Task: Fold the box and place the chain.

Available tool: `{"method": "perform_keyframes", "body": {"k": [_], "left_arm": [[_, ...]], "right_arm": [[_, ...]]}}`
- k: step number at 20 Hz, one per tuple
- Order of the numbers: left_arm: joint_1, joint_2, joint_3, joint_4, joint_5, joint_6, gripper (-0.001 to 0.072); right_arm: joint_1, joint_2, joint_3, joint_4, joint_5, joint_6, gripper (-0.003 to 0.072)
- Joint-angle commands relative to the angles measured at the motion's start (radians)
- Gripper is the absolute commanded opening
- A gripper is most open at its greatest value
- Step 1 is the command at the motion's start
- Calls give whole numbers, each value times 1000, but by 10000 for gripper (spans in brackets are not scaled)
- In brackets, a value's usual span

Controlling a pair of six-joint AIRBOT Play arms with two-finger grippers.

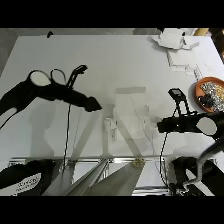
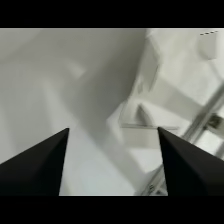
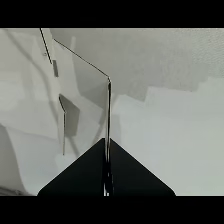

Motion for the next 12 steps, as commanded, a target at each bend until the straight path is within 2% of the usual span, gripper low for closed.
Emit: {"method": "perform_keyframes", "body": {"k": [1,5,12], "left_arm": [[-37,-264,202,-173,-158,159,644],[-103,-423,350,-120,-158,160,649],[-192,-490,386,-102,-94,243,631]], "right_arm": [[2,1,0,2,16,0,23],[2,1,0,2,16,0,23],[2,1,0,2,16,0,23]]}}
